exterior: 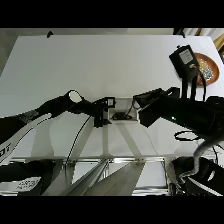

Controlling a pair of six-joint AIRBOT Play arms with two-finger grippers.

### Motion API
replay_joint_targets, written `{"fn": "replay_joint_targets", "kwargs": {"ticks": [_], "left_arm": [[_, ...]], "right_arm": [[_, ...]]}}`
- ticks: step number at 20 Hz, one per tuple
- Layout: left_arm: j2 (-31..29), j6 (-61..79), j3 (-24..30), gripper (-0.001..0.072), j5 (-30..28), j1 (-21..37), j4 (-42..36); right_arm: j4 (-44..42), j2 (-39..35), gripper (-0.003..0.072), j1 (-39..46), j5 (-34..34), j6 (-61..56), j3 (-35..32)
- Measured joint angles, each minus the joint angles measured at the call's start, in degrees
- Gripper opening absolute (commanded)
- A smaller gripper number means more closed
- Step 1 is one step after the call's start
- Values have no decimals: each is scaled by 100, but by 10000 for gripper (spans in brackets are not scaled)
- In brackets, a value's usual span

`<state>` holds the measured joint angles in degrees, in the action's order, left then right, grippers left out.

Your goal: Fold the box and place the chain.

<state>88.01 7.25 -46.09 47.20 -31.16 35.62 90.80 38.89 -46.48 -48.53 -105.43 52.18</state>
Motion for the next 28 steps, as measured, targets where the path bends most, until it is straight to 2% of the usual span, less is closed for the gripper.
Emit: {"fn": "replay_joint_targets", "kwargs": {"ticks": [8, 16, 17, 18, 19, 20, 24, 28], "left_arm": [[0, 0, 0, 11, 0, 0, 0], [0, 0, 0, 11, 0, 0, 0], [0, 2, 0, 11, -2, 0, 0], [0, 0, 0, 11, -2, 0, 0], [0, 0, 0, 11, -2, 0, 0], [0, 0, 0, 11, 0, 0, 0], [0, 0, 0, 11, 0, 0, 0], [0, 0, 0, 11, 0, 0, 0]], "right_arm": [[26, 1123, 17, -17, 199, 50, -483], [-70, 2465, 19, -17, 535, -107, -614], [-103, 2564, 24, -17, 553, -109, -619], [-131, 2656, 87, -17, 562, -109, -623], [-175, 2728, 178, -17, 562, -114, -625], [-216, 2778, 203, -17, 584, -120, -623], [-337, 2671, 203, -17, 597, -120, -599], [-315, 2037, 203, -17, 457, -120, -553]]}}
